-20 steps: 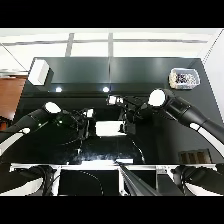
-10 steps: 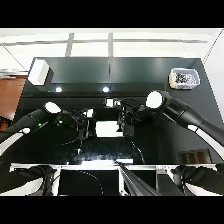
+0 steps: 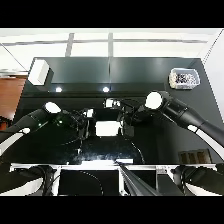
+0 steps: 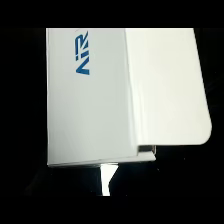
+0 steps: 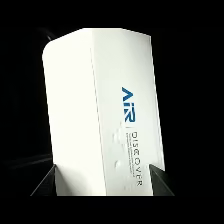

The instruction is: Fold the box and place the chain.

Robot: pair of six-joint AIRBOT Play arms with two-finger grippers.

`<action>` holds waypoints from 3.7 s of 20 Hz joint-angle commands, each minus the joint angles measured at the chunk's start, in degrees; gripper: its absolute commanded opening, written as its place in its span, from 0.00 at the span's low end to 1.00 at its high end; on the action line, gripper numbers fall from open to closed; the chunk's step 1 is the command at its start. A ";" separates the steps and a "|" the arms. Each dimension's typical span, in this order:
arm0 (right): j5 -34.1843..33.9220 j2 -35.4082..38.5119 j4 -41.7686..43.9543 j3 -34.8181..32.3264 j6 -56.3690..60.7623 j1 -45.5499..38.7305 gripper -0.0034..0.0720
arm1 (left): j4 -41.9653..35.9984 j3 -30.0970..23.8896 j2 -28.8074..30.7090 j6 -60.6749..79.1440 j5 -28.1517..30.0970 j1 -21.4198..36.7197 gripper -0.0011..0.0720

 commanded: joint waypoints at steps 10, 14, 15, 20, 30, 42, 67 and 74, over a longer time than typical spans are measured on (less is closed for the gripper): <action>-0.87 0.20 -4.70 0.07 2.97 0.07 0.67 | 0.00 0.04 -0.04 0.00 0.00 0.00 0.76; -0.74 0.20 -4.66 0.07 2.97 0.07 0.44 | 0.00 0.04 -0.04 0.02 0.00 0.00 0.76; -0.74 0.20 -4.66 0.07 2.97 0.07 0.45 | 0.00 0.04 -0.04 0.00 0.00 0.00 0.76; -0.02 0.20 -4.68 0.04 2.97 0.09 0.45 | 0.00 0.04 -0.04 0.00 0.00 0.00 0.76; 0.13 0.15 -4.70 -0.02 3.21 0.11 0.46 | 0.00 0.04 -0.04 0.00 0.00 0.00 0.76; 0.63 -1.16 -4.68 0.00 3.21 0.11 0.46 | 0.00 0.04 -0.04 0.02 0.00 0.00 0.76; 6.56 2.38 14.69 -1.49 37.57 -8.28 0.10 | 0.00 0.04 -0.04 0.00 0.00 0.00 0.76; 4.81 -6.58 27.12 -4.20 38.99 -8.04 0.11 | 0.00 0.04 -0.04 0.00 0.00 0.00 0.76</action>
